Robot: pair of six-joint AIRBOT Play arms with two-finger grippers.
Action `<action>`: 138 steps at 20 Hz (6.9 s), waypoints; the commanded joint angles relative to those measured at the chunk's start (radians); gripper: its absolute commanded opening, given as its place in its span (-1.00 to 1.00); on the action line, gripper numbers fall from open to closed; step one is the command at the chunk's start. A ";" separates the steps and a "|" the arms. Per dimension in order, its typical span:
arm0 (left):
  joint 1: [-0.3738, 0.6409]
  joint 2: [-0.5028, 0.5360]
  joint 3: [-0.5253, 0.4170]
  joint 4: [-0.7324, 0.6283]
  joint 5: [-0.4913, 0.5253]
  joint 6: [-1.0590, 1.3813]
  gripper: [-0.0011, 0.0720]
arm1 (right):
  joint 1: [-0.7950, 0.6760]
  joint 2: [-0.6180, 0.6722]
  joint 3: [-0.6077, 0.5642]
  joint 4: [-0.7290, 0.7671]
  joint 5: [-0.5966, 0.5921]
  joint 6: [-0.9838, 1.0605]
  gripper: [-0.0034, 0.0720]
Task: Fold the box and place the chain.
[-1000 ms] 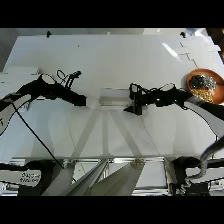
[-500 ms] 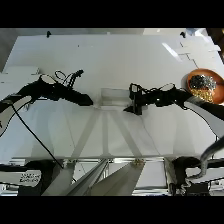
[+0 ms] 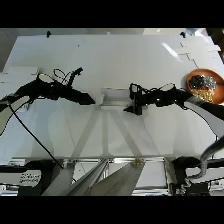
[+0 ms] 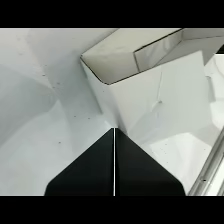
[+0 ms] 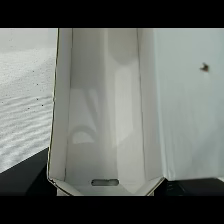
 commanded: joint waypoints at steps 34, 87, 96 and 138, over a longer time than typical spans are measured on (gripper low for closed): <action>-0.077 -0.046 0.000 -0.155 0.077 0.124 -0.01 | 0.000 0.000 0.000 0.000 0.000 0.000 0.40; -0.424 0.029 0.166 0.755 0.189 -0.990 -0.39 | 0.000 0.000 0.000 0.000 0.000 0.000 0.40; -0.473 0.018 0.245 0.785 0.180 -1.119 -0.38 | 0.000 0.000 0.000 0.000 0.000 0.000 0.40; -0.207 0.185 0.274 0.527 -0.011 -0.578 -0.02 | 0.000 0.000 0.000 0.000 0.000 0.000 0.40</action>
